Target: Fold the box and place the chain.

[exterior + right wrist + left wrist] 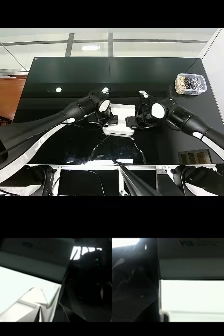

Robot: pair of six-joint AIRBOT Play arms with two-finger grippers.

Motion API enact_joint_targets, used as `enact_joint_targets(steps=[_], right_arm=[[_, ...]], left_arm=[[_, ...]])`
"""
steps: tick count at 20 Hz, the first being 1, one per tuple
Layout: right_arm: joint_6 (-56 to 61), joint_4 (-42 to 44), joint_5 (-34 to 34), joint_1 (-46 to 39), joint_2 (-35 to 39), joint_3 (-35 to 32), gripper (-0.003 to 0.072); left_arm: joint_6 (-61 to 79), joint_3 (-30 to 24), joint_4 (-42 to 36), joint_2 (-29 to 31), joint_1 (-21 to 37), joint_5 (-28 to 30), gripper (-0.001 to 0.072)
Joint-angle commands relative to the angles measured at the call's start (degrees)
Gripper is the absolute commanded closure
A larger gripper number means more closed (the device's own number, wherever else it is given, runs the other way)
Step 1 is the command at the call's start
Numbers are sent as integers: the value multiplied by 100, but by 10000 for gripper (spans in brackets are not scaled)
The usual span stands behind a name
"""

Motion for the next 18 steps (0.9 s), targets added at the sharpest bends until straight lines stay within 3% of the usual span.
enact_joint_targets(steps=[1,7,12,13,14,18], right_arm=[[337,-208,105,83,-70,50,375],[584,-632,964,348,-811,874,375],[914,-721,1176,538,-1165,1099,377],[927,-739,1180,553,-1182,1115,393],[931,-750,1220,549,-1191,1115,454],[1060,-750,1296,549,-1193,1115,456]], left_arm=[[0,-4,-2,2,2,7,681],[0,-4,-2,2,4,7,681],[0,-4,-2,2,2,9,681],[0,-4,0,2,2,9,681],[0,-4,-2,2,2,4,681],[2,-4,-2,2,2,0,681]])
